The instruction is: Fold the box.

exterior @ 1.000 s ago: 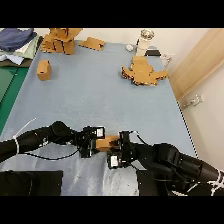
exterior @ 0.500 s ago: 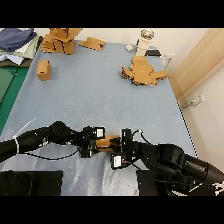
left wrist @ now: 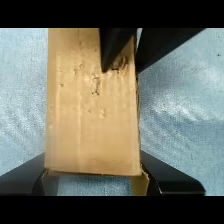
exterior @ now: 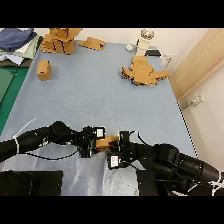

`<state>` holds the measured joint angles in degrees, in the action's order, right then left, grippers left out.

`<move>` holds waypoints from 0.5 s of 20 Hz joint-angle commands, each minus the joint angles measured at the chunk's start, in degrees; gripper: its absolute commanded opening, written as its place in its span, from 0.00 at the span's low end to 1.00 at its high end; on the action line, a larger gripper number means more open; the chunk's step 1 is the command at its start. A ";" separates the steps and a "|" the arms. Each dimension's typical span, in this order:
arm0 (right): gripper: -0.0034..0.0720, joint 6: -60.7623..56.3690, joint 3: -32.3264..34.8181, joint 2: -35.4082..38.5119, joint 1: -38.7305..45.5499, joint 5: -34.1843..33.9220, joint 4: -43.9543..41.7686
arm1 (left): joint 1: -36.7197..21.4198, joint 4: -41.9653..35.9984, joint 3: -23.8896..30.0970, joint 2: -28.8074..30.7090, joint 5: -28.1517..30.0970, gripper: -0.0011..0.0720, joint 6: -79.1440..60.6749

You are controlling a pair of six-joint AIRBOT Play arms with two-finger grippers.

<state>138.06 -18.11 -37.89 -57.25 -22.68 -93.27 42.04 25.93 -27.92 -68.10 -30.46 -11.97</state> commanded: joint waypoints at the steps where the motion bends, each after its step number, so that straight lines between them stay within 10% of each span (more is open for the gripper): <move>1: 0.30 -0.04 0.00 -0.33 -1.44 -0.79 -1.38 | 0.02 0.00 0.02 -0.02 0.02 0.70 0.00; 7: 0.31 -1.79 -0.50 0.68 -1.42 -1.95 -2.12 | 0.02 0.00 0.02 -0.02 0.02 0.70 0.00; 10: 0.31 -20.61 -5.57 7.65 -1.38 -6.38 -2.14 | 0.02 0.00 0.02 -0.02 0.00 0.70 0.00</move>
